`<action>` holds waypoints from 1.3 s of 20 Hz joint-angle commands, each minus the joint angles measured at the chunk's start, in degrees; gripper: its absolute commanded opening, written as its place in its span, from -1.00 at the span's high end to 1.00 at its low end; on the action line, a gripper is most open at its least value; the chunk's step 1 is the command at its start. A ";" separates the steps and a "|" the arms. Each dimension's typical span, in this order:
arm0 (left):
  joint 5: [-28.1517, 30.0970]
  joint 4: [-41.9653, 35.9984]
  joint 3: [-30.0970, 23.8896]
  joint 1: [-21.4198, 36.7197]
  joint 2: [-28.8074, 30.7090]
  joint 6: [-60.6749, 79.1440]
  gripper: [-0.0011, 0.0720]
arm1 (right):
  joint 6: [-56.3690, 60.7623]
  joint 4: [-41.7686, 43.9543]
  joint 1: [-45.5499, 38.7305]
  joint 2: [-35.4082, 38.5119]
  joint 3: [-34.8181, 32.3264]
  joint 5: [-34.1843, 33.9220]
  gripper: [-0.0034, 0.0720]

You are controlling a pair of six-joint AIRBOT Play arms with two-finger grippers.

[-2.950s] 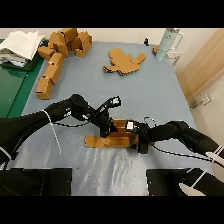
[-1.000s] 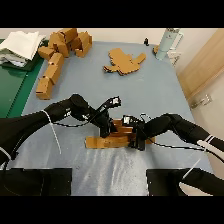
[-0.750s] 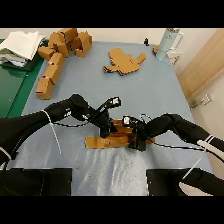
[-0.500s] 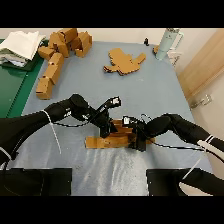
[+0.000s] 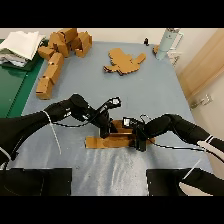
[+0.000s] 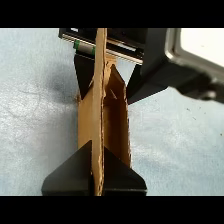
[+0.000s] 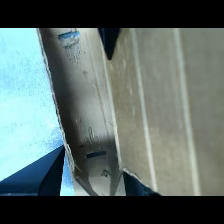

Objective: Fold the box.

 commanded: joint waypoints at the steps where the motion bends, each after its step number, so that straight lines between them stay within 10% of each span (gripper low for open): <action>1: 0.13 0.00 0.00 0.07 -0.02 0.02 0.93 | -0.57 -0.02 0.07 -0.04 -0.24 0.17 -0.27; 13: 0.13 0.00 0.00 0.07 -0.02 0.00 0.93 | -0.57 0.22 0.07 -0.02 -0.28 -0.09 -0.49; 15: 0.13 0.00 0.02 0.07 -0.02 0.02 0.93 | -0.57 0.50 0.07 -0.02 -0.28 -0.09 -0.82; 26: 0.13 -0.02 0.00 0.07 -0.02 0.02 0.93 | -1.03 0.44 0.07 -0.04 -1.18 0.57 -0.59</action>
